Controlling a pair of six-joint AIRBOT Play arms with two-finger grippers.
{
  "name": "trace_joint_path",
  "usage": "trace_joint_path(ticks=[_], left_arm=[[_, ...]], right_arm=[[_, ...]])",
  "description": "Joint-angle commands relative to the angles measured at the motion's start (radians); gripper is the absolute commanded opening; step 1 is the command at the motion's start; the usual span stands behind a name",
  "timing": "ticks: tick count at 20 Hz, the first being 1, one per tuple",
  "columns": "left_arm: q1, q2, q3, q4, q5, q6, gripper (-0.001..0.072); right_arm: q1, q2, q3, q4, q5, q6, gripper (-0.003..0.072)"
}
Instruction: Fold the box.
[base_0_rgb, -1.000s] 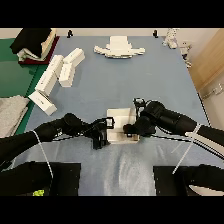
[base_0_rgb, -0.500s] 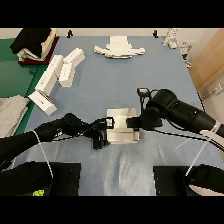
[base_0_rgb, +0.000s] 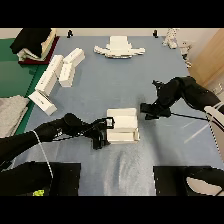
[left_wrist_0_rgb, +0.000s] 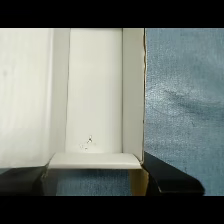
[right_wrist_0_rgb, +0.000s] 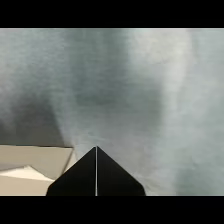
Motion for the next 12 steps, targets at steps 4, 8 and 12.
trace_joint_path(ticks=[4, 8, 12], left_arm=[[0.001, 0.001, 0.001, 0.0, 0.0, 0.0, 0.0482], [0.001, 0.001, 0.001, 0.0, 0.0, 0.0, 0.0482], [0.001, 0.001, 0.001, 0.0, 0.0, 0.0, 0.0482]], right_arm=[[-0.238, -0.235, 0.002, 0.607, -0.06, -0.502, 0.0001], [-0.231, -0.323, 0.002, 0.771, -0.257, -0.723, 0.0001], [-0.193, -0.311, 0.001, 0.76, -0.334, -0.782, 0.0001]])
